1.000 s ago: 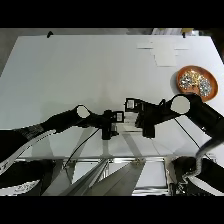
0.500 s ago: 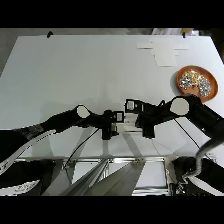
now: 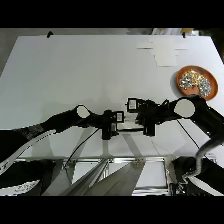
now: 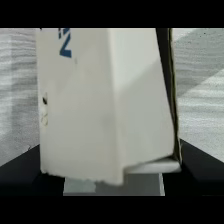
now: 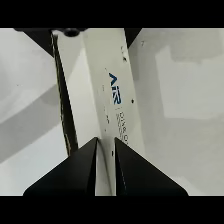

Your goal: Fold the box and place the chain.

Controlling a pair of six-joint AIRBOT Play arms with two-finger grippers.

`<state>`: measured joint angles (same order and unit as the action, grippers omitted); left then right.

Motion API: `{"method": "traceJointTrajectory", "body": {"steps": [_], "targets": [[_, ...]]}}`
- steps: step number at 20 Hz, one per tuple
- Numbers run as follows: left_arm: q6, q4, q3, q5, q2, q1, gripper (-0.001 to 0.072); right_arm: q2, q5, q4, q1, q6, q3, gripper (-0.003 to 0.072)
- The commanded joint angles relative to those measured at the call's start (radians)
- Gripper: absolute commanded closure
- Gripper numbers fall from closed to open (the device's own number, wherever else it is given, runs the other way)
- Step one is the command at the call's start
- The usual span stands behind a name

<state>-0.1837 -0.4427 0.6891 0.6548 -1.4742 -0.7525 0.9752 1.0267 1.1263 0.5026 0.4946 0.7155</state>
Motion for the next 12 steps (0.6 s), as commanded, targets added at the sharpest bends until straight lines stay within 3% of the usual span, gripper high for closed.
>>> {"method": "traceJointTrajectory", "body": {"steps": [1, 12], "targets": [[0.001, 0.000, 0.000, 0.000, 0.000, 0.001, 0.0500, -0.013, 0.014, -0.018, 0.001, -0.006, -0.011, 0.0566], [0.001, 0.000, 0.000, 0.000, 0.000, 0.001, 0.0500, -0.013, -0.074, -0.082, 0.001, -0.023, -0.058, 0.0566]]}}
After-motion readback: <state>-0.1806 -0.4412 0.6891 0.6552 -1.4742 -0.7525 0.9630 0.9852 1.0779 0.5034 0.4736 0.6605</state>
